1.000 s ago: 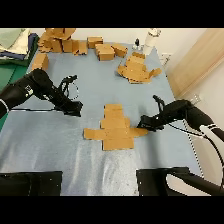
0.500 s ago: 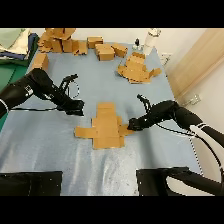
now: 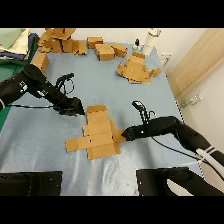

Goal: Fold the box.

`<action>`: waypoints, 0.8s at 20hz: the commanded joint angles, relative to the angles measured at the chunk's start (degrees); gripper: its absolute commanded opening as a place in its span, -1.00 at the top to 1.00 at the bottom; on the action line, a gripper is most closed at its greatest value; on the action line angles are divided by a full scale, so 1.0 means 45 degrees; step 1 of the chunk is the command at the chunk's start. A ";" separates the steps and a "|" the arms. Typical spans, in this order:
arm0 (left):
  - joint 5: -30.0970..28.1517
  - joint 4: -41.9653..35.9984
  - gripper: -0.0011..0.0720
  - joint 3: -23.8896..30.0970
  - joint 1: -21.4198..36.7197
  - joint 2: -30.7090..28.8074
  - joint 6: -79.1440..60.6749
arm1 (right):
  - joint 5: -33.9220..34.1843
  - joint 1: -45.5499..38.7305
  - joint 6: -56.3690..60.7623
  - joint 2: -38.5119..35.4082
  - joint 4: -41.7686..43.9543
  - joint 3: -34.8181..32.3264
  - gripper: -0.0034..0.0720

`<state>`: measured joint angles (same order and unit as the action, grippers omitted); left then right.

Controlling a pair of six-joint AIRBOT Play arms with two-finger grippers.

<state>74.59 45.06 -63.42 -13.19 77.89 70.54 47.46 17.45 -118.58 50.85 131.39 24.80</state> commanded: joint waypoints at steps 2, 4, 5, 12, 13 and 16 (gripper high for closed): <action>0.0087 -0.0034 -0.50 -0.0019 0.0515 0.1093 -0.0053 | -0.0874 0.0452 0.0155 -0.0947 0.0146 -0.0957 0.91; 0.0058 -0.0151 -0.50 -0.0019 0.0563 0.1807 -0.0063 | -0.0894 0.0447 0.0151 -0.0947 0.0131 -0.0952 0.91; -0.0058 -0.0340 -0.50 -0.0019 0.0568 0.2098 -0.0204 | -0.0894 0.0452 0.0151 -0.0947 0.0131 -0.0952 0.91; -0.0151 -0.3526 -0.50 -0.0019 0.0277 0.3361 -0.2341 | -0.1083 0.0452 0.0146 -0.0942 0.0097 -0.0952 0.91; -0.0155 -0.3546 -0.50 -0.0024 0.0151 0.3371 -0.2526 | -0.1180 0.0447 0.0146 -0.0942 0.0092 -0.0957 0.91; -0.0102 -0.3551 -0.50 -0.0024 -0.0321 0.3458 -0.2939 | -0.1277 0.0447 0.0146 -0.0942 0.0087 -0.0957 0.91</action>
